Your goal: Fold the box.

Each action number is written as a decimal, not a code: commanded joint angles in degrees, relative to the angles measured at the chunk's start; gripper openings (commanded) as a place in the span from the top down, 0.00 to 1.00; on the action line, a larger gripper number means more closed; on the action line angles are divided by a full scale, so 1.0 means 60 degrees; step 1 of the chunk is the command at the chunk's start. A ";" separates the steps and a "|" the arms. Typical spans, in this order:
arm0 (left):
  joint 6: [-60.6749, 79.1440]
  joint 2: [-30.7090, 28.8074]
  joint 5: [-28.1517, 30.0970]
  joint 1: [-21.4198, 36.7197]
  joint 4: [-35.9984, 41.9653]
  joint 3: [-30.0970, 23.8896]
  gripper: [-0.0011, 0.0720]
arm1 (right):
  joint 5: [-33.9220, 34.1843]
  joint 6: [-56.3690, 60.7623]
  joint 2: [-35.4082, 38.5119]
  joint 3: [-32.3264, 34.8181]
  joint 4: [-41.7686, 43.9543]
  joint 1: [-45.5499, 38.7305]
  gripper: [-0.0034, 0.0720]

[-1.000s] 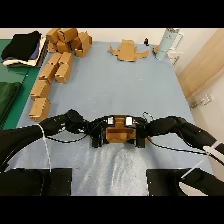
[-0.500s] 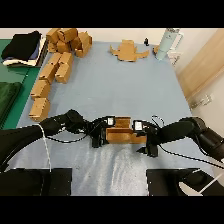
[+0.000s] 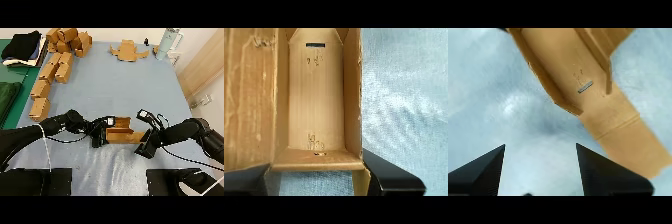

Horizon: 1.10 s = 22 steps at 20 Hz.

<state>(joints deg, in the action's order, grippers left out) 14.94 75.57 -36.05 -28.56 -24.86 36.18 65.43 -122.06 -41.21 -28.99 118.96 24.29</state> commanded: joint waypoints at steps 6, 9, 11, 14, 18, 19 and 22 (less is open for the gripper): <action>0.0000 0.0007 0.0004 -0.0007 0.0000 0.0011 0.33 | -0.2310 0.2958 -0.0208 0.0000 0.2718 0.0517 0.13; 0.0000 0.0007 0.0004 -0.0007 0.0000 0.0011 0.34 | -0.2754 0.3282 -0.0834 -0.0306 0.2714 0.0535 0.19; 0.0000 0.0007 0.0004 -0.0007 0.0000 0.0011 0.34 | -0.2809 0.3279 -0.1392 -0.0656 0.2714 0.0539 0.18; 0.0000 0.0007 0.0004 -0.0007 0.0000 0.0011 0.33 | -0.3246 0.3286 -0.2167 -0.1191 0.2714 0.0539 0.22; 0.0000 0.0007 0.0004 -0.0007 0.0000 0.0011 0.34 | -0.3534 0.3340 -0.3162 -0.2361 0.2503 0.0535 0.85; 0.0000 0.0007 0.0004 -0.0007 0.0000 0.0011 0.34 | -0.3534 0.3340 -0.3340 -0.2590 0.2371 0.0535 0.94; 0.0004 0.0007 0.0004 -0.0007 0.0000 0.0011 0.33 | -0.3544 0.3333 -0.3989 -0.3115 0.2080 0.0459 0.95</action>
